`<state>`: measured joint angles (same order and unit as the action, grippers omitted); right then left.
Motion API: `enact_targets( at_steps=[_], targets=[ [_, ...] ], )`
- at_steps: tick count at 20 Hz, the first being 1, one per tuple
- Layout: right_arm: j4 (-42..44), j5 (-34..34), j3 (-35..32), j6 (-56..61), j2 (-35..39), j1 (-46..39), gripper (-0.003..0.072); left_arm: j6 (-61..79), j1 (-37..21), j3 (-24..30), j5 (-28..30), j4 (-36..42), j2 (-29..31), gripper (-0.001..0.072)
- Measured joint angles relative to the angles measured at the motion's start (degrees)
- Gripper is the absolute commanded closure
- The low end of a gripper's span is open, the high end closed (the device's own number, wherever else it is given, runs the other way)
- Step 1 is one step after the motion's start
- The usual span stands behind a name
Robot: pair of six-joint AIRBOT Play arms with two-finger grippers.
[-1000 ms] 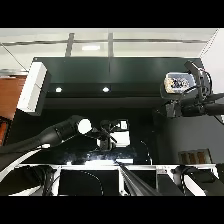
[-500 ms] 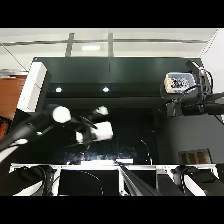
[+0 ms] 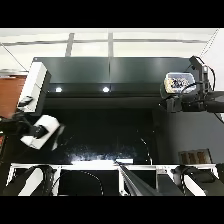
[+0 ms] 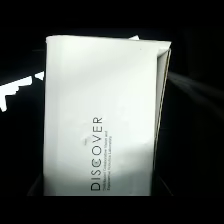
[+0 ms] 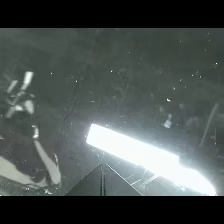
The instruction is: Fold the box and place the chain.
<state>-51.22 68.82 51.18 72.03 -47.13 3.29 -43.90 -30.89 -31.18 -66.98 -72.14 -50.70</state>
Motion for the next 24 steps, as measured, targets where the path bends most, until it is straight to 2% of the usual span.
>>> enact_targets(
  at_steps=[3,7,9,14,18,19,20,24],
  targets=[
    [0.00,-0.39,0.00,0.00,0.00,0.00,0.0673,-0.02,-10.14,-2.14,3.82,-0.74,-0.02,0.0324],
    [0.04,-0.63,0.00,0.00,0.00,0.00,0.0673,0.87,-15.72,-3.37,11.41,-3.15,-0.92,0.0323],
    [0.13,-0.94,0.00,0.04,0.00,0.02,0.0673,3.82,-16.24,-3.69,14.25,-1.44,-2.36,0.0286],
    [0.20,-1.77,0.00,1.70,0.00,0.00,0.0673,12.00,-14.60,-4.42,17.68,6.64,-7.65,0.0287],
    [0.17,-1.95,0.00,2.91,0.00,0.00,0.0673,14.12,-12.90,-5.29,20.87,9.64,-11.34,0.0276],
    [0.17,-1.97,0.00,3.06,0.00,0.00,0.0673,14.43,-12.39,-5.44,21.59,10.08,-12.26,0.0091],
    [0.17,-2.01,0.00,3.39,0.00,0.00,0.0673,14.64,-11.87,-5.53,22.08,10.45,-12.92,-0.0002],
    [0.17,-1.81,0.00,3.93,0.00,0.00,0.0673,14.49,-8.94,-7.10,22.77,11.34,-13.33,-0.0002]
  ],
)
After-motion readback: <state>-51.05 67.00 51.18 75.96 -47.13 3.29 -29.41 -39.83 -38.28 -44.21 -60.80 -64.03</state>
